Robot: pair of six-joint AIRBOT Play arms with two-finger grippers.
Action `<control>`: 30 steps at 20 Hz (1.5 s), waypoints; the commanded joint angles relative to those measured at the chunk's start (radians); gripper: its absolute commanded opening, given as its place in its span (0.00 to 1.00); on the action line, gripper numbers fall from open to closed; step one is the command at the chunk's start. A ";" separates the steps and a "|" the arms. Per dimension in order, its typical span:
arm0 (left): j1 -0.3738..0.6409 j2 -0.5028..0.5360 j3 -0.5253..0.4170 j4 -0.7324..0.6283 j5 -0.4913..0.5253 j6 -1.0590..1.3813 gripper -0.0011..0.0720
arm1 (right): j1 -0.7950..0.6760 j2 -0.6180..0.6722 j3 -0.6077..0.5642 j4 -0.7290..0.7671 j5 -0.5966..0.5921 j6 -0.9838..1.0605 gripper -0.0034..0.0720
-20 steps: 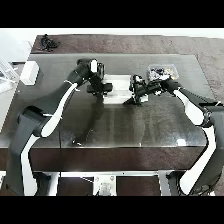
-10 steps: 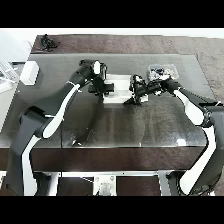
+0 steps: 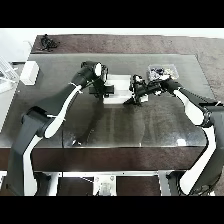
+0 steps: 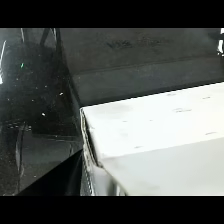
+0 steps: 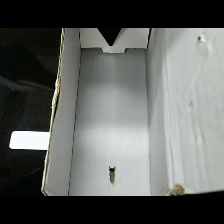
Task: Fold the box and place the chain.
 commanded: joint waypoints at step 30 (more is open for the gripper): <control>0.191 0.277 -0.072 -0.195 -0.111 1.023 0.99 | 0.000 0.000 0.000 0.000 0.000 0.000 0.82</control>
